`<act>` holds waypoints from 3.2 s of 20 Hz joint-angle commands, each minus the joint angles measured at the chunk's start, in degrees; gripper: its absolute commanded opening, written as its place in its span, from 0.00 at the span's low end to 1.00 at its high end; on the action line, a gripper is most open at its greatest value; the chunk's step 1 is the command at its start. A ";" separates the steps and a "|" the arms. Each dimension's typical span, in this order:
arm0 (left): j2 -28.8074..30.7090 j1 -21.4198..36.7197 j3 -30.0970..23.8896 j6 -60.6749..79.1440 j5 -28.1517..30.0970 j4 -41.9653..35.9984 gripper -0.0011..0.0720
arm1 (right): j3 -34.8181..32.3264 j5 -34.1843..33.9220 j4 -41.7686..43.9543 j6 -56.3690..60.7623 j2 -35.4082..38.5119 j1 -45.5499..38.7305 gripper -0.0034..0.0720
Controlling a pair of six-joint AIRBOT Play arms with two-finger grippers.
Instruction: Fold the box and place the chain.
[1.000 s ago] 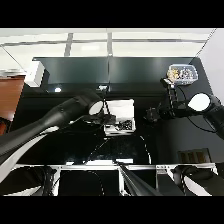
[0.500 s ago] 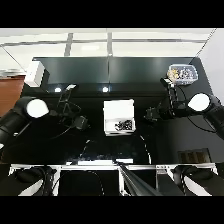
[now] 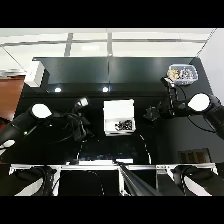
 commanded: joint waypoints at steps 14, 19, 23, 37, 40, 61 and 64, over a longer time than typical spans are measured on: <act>-16.06 -5.90 5.90 28.30 7.96 -12.22 0.99 | -0.02 -0.68 0.07 1.38 0.00 0.04 0.49; -16.11 -7.15 5.97 28.35 8.37 -12.31 0.99 | -0.02 -0.70 0.07 1.38 0.00 0.04 0.49; -16.13 -8.50 6.01 28.26 9.60 -12.26 0.99 | -0.02 -1.49 0.04 1.38 0.00 0.04 0.49; -16.26 -12.37 6.08 19.32 17.31 -14.10 0.99 | -0.02 -1.57 0.00 1.33 0.00 0.04 0.49; -16.26 -12.31 6.45 19.23 16.50 -12.98 0.99 | -0.02 -1.49 0.00 1.33 0.00 0.04 0.49; -16.26 -13.44 7.58 7.61 13.84 -9.29 0.99 | -0.02 -1.46 0.04 1.36 0.00 0.04 0.49; -16.26 -13.49 7.58 8.44 13.66 -9.27 0.99 | -0.02 -1.49 0.04 1.36 0.00 0.04 0.49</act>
